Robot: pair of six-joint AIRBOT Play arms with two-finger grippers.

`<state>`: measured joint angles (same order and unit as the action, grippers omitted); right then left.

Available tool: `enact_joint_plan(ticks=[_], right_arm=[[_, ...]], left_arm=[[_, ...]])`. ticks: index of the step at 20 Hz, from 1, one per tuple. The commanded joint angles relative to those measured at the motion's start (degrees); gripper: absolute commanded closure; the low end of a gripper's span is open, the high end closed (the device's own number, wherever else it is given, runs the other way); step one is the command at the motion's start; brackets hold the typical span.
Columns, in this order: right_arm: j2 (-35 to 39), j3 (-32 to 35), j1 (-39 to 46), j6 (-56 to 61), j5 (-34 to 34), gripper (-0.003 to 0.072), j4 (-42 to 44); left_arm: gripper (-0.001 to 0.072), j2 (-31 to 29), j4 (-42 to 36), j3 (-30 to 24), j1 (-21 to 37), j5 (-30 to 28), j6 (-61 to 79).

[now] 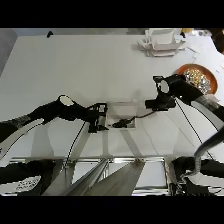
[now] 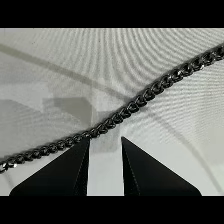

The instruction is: Fold the box and place the chain.

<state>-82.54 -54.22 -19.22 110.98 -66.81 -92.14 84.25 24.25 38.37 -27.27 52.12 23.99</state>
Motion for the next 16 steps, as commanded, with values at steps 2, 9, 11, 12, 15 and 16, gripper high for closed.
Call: enact_joint_plan(ticks=[2, 9, 11, 12, 15, 16], right_arm=[[-0.09, 2.16, 0.00, 0.17, 3.04, 0.0461, 0.04], [-0.09, 2.27, 0.00, 0.15, 5.81, 0.0608, 0.35], [-0.09, 2.32, 0.00, 0.13, 6.69, 0.0661, 0.52], [-0.09, 2.32, 0.00, -0.11, 6.93, 0.0666, 0.70], [0.42, 2.32, 0.00, -1.99, 6.08, 0.0667, 0.68], [1.16, 2.32, 0.00, -2.97, 5.66, 0.0668, 0.68]], left_arm=[[0.0518, -0.04, 0.00, 0.04, 0.04, 0.00, 0.00], [0.0518, -0.04, 0.00, 0.04, 0.04, 0.00, 0.00], [0.0518, -0.04, 0.00, 0.04, 0.04, 0.00, 0.00], [0.0518, -0.04, 0.00, 0.04, 0.04, 0.00, 0.00], [0.0518, -0.04, 0.00, 0.04, 0.04, 0.00, 0.00], [0.0518, -0.04, 0.00, 0.04, 0.04, 0.00, 0.00]])
